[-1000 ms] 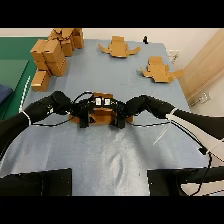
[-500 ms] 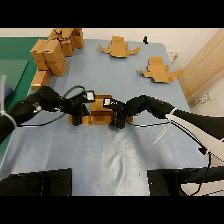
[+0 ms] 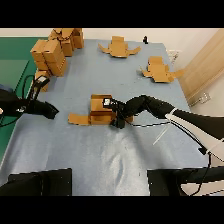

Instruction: Fold the box.

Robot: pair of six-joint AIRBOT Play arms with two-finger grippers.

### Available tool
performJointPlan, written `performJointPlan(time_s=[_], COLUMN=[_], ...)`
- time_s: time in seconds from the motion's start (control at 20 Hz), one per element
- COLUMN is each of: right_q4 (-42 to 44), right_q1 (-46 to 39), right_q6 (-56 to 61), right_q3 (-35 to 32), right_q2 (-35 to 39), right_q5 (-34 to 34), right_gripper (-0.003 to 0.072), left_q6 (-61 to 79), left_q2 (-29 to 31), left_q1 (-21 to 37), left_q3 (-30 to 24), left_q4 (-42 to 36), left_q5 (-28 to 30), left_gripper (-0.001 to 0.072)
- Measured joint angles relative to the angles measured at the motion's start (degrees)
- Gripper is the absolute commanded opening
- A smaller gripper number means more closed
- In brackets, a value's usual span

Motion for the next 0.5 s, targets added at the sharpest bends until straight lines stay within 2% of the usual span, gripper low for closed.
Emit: performJointPlan(time_s=[0.1,0.25,0.5], right_q4=[0.0,0.0,0.0], right_q1=[0.0,0.0,0.0], right_q6=[0.0,0.0,0.0], right_q3=[0.0,0.0,0.0], right_q2=[0.0,0.0,0.0], right_q5=[0.0,0.0,0.0], right_gripper=[0.0196,0.0196,0.0196], left_q6=[-5.6,-9.7,-8.6], left_q2=[-3.3,-8.3,-13.2], left_q1=[-0.1,-3.4,-10.0], left_q3=[-0.8,-1.2,-1.3], left_q4=[-0.7,-3.5,-12.8], left_q5=[-0.7,0.3,0.7], left_gripper=[0.0009,0.001,0.0014])
